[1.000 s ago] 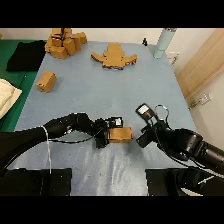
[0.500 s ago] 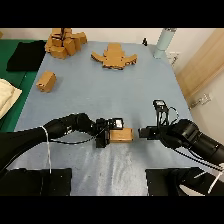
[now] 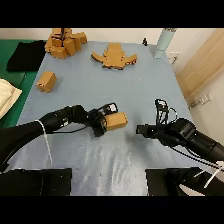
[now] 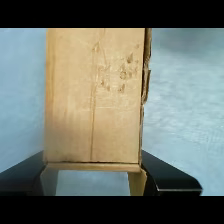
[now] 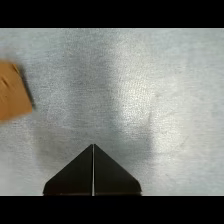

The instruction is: Fold the box.

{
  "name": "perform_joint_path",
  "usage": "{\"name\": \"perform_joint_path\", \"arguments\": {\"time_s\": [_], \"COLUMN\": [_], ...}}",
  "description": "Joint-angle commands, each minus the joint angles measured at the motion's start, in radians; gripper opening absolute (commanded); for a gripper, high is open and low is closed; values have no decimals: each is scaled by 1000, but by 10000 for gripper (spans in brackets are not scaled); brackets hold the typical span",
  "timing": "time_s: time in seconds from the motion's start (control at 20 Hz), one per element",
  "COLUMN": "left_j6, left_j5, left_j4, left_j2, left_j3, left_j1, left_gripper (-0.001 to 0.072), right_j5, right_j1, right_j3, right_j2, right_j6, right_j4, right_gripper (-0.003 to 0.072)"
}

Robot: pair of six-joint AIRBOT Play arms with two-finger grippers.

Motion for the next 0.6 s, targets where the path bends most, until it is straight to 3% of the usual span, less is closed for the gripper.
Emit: {"name": "perform_joint_path", "arguments": {"time_s": [0.0, 0.25, 0.55], "left_j6": [-79, -168, -360], "left_j5": [-22, -23, -60], "left_j4": [4, 34, 198], "left_j2": [8, 72, 125], "left_j3": [13, 13, 12], "left_j1": [92, 271, 648], "left_gripper": [379, 379, 379], "right_j5": [13, 13, 13], "right_j1": [-1, -1, -1], "right_j3": [1, 1, 0], "right_j2": [-2, -2, -2], "right_j6": [11, 11, 11], "right_j4": [-1, -19, -31], "right_gripper": [13, 14, 14]}}
